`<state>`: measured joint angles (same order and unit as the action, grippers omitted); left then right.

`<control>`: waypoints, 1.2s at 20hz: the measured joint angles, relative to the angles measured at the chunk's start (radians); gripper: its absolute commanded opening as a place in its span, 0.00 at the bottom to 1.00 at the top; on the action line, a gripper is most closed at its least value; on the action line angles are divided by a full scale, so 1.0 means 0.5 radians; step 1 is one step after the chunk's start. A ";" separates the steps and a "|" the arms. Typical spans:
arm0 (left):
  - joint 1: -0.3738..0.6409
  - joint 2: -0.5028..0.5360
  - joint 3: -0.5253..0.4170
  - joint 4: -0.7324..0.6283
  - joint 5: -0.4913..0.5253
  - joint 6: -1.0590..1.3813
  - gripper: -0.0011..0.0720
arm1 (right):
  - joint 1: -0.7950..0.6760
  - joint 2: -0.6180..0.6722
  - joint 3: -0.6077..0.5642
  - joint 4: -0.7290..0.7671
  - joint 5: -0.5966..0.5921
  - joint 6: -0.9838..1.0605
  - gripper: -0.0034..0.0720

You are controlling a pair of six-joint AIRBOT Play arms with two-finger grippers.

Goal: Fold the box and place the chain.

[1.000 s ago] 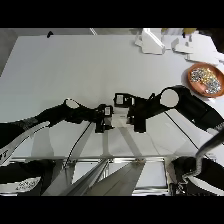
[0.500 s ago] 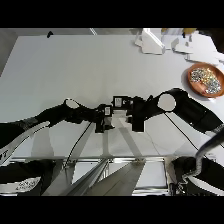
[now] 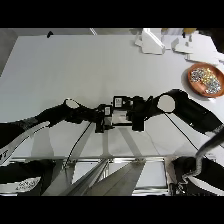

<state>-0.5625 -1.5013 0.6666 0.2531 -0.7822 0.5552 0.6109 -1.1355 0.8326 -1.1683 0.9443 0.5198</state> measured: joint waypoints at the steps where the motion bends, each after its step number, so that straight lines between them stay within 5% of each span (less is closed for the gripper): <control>1: 0.000 0.000 0.000 -0.001 0.000 0.000 0.36 | 0.000 -0.001 -0.011 0.001 -0.007 0.001 0.18; 16: 0.001 -0.001 0.000 0.002 0.005 0.004 0.36 | 0.000 -0.007 -0.111 0.107 -0.116 0.011 0.24; 19: 0.002 -0.001 0.001 0.009 0.002 0.012 0.36 | -0.001 -0.009 -0.115 0.131 -0.135 0.012 0.48; 24: 0.001 -0.001 0.000 0.011 -0.011 0.011 0.36 | -0.001 0.008 -0.119 0.145 -0.054 0.009 0.48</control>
<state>-0.5621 -1.5017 0.6666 0.2588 -0.7876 0.5610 0.6106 -1.1313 0.7731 -1.0958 0.9173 0.5243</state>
